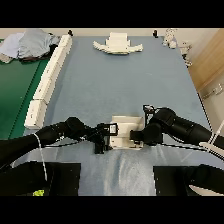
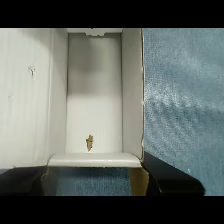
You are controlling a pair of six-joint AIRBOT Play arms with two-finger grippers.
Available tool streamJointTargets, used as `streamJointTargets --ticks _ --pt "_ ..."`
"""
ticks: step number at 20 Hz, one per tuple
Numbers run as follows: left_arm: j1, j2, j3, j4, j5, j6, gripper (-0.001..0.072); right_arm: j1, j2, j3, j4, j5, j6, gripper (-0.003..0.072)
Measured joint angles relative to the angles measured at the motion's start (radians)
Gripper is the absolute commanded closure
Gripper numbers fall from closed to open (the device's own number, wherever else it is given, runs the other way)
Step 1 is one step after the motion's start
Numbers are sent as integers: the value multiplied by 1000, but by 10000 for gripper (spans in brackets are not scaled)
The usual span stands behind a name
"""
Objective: Fold the box.
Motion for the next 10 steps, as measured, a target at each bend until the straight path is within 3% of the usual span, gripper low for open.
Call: streamJointTargets --ticks 3,4,5,8,10 --pt "0 0 0 0 0 0 189 2 -12 16 -3 -2 18 294" --pt "0 0 0 0 0 0 189 2 -14 22 -6 -2 23 373" --pt "0 0 0 0 0 0 189 2 -16 27 -9 -4 31 396" --pt "0 0 0 0 0 0 189 2 -26 35 -10 -15 39 401" --pt "0 0 0 0 0 0 189 3 -37 38 -10 -21 42 600"
